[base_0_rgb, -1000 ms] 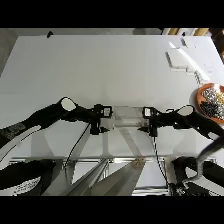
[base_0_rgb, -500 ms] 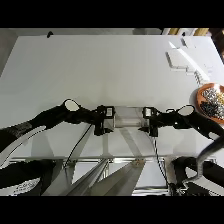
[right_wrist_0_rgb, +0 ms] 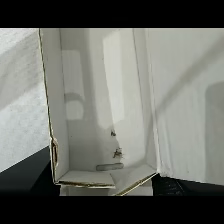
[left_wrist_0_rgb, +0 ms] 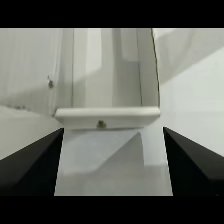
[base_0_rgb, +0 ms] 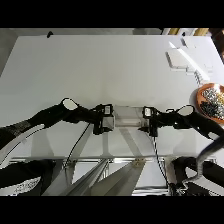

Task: Fold the box and place the chain.

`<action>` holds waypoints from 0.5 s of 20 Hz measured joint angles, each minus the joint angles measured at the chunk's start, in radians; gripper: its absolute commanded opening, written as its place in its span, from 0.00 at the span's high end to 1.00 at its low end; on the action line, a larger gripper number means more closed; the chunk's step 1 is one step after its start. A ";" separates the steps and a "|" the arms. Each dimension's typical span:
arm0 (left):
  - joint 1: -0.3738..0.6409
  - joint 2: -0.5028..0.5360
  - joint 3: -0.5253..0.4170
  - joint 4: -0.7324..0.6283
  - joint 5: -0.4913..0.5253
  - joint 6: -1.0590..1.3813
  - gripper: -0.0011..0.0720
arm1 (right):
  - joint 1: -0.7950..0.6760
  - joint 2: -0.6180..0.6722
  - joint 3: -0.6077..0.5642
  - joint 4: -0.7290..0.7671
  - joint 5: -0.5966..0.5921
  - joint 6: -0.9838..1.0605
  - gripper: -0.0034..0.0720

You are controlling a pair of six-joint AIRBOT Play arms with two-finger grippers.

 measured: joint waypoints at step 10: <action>0.010 -0.015 -0.029 -0.078 -0.021 0.179 0.01 | 0.000 0.000 0.000 -0.001 0.002 0.000 0.43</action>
